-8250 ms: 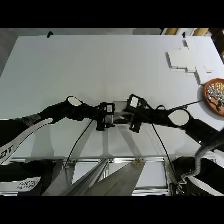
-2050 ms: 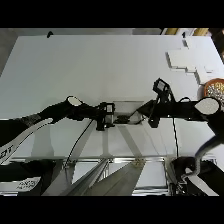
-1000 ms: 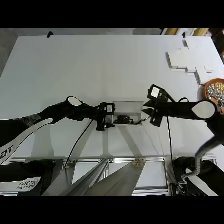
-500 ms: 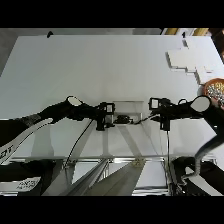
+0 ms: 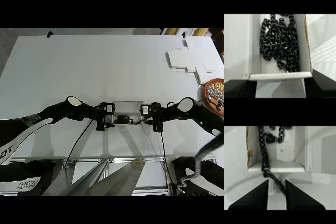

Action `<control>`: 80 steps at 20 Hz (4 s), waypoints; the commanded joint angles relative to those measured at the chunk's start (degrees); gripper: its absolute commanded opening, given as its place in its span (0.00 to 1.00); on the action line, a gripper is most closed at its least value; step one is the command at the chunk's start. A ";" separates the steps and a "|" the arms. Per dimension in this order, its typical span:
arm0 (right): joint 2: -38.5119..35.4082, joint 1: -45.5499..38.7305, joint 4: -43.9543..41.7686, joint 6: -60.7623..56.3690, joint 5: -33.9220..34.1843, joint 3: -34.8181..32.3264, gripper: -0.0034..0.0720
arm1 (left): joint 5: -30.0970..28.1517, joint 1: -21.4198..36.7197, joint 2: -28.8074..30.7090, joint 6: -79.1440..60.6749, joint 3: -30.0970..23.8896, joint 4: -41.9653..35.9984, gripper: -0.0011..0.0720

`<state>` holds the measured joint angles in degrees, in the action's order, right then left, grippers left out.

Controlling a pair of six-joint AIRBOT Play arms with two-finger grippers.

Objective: Fold the box and place the chain.

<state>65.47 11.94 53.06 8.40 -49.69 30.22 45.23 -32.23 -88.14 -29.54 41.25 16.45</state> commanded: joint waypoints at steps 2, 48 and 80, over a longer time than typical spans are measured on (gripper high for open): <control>2.40 0.20 -3.23 1.99 -0.59 -0.24 0.18 | -0.02 0.00 0.02 -0.02 0.00 0.00 0.03; -9.25 -8.72 -1.88 -3.74 -1.79 -0.55 0.30 | -0.02 0.00 0.02 -0.02 0.00 0.00 0.03; -20.04 4.33 -27.85 -18.38 0.68 -2.67 0.06 | -0.02 0.00 0.02 -0.02 0.00 0.00 0.03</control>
<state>46.02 11.11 30.81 -9.21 -52.58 27.57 45.21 -32.23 -88.14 -29.54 41.25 16.43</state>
